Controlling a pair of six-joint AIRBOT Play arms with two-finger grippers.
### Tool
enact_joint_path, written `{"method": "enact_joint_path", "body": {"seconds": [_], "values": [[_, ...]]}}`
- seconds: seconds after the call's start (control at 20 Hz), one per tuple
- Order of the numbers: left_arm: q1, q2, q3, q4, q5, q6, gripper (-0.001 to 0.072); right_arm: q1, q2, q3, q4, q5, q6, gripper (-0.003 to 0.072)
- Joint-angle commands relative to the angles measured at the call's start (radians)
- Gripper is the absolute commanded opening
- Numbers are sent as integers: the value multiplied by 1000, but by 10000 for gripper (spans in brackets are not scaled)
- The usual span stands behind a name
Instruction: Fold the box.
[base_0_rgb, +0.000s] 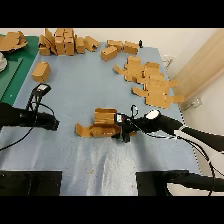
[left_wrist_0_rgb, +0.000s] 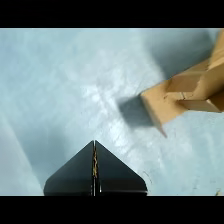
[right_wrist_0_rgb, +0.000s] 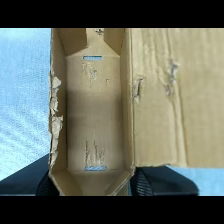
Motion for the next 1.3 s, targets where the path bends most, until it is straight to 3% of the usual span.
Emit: {"method": "enact_joint_path", "body": {"seconds": [0.0, 0.2, 0.45, 0.6, 1.05, 1.25], "values": [[50, -40, -59, -20, -81, -142, 11, 0, 0, 0, 0, 3, 0, 441], [-10, -135, -69, -212, -41, -143, 11, 0, 0, 0, 0, 3, 0, 441], [-211, -256, -69, -348, 238, -185, 11, 0, 0, 0, 0, 3, 0, 441], [-290, -323, -69, -357, 315, -252, 10, 0, 0, 0, 0, 3, 0, 441], [-315, -333, -66, -373, 277, -303, 10, 0, 0, 0, 0, 3, 0, 441], [-306, -281, -66, -326, 272, -309, 10, 0, 0, 0, 0, 3, 0, 441]]}}
